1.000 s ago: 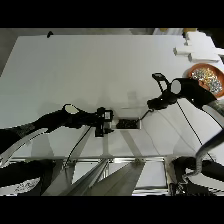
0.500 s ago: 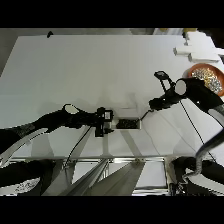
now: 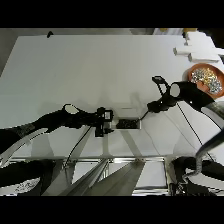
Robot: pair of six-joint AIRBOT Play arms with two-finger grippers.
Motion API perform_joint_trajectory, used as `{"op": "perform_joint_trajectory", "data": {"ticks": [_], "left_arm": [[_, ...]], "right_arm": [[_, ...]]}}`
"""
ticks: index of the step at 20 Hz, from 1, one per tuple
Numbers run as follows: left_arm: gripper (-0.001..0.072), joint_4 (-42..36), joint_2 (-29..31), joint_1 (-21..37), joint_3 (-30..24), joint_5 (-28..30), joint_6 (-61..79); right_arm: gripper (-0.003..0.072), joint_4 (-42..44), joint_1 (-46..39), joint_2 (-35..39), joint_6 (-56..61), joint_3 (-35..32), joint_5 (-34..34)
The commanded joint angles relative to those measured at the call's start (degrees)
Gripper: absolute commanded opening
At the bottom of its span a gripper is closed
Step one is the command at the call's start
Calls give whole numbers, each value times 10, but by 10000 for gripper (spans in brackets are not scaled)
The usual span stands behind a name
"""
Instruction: Fold the box and place the chain.
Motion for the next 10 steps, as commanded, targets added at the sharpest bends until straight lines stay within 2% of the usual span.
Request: {"op": "perform_joint_trajectory", "data": {"ticks": [1, 5, 10], "left_arm": [[203, 0, 0, 0, 0, 0, 0], [203, 0, 0, 0, 0, 0, 0], [203, 0, 0, 0, 0, 0, 0]], "right_arm": [[15, 1, 0, -9, 0, -1, -2], [15, -4, 6, 25, 0, -1, 19], [15, 1, 49, 155, 0, -1, 98]]}}
